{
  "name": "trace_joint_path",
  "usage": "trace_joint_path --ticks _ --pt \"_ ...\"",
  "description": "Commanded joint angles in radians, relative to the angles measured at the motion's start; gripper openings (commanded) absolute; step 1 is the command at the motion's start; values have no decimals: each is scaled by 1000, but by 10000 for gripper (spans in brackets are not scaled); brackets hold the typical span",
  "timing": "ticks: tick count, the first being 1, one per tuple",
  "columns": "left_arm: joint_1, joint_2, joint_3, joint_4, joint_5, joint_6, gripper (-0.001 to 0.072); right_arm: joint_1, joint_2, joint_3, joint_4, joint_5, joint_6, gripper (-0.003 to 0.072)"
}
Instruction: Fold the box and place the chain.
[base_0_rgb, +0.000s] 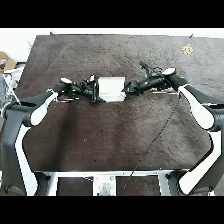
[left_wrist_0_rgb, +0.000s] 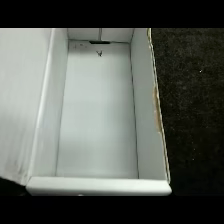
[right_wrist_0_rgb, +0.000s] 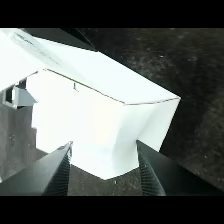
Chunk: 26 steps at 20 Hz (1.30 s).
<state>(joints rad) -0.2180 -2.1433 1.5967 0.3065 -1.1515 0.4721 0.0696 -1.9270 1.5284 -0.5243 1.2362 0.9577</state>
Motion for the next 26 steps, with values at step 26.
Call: trace_joint_path --ticks 26 --pt "0 0 0 0 0 0 61 393 -87 347 -1088 16 934 364"
